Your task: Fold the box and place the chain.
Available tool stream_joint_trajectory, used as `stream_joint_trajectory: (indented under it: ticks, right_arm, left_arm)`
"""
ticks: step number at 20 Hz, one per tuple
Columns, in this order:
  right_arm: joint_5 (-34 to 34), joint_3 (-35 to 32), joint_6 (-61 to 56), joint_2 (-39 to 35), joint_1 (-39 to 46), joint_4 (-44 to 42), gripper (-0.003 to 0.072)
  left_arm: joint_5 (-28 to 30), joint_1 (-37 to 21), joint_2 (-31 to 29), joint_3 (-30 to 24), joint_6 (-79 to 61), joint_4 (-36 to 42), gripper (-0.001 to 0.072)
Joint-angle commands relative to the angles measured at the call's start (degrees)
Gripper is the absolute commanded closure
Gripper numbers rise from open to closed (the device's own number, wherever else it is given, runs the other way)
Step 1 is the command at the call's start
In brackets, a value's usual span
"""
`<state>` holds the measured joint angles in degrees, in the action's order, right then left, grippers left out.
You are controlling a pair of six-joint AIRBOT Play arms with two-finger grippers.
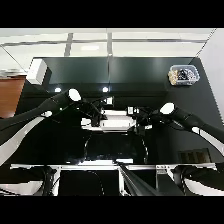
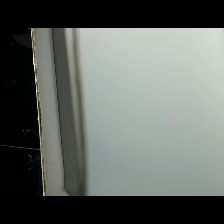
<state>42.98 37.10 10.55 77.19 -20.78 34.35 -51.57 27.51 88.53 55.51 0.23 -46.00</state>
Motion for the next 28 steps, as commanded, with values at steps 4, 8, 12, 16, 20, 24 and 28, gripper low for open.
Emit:
stream_joint_trajectory:
  ticks: [4,8,12,16,20,24,28]
  right_arm:
    - [0.0,0.0,0.0,0.0,0.0,0.2,0.0200]
    - [-0.2,0.0,0.7,0.0,0.0,0.3,0.0203]
    - [-0.2,0.0,0.6,0.0,0.0,0.2,0.0204]
    - [0.5,0.0,0.6,0.0,0.0,0.2,0.0205]
    - [0.6,0.0,0.6,0.0,0.0,0.2,0.0328]
    - [0.9,0.0,0.6,0.0,0.0,0.2,0.0515]
    - [0.9,0.0,0.6,0.0,0.0,0.2,0.0516]
  left_arm:
    - [-0.3,0.0,-0.4,1.6,0.9,-0.1,0.0275]
    - [-3.3,0.0,-4.3,3.6,7.3,-6.6,-0.0005]
    - [-10.3,-1.3,-11.5,3.6,23.6,-22.1,0.0003]
    - [-20.2,-4.3,-14.5,3.5,28.9,-19.2,0.0227]
    - [-29.7,-4.5,-12.5,2.2,30.1,-5.4,0.0684]
    - [-20.2,-2.4,-12.3,-0.9,28.0,6.4,0.0685]
    - [2.3,-2.0,-11.8,-0.9,28.1,8.4,0.0684]
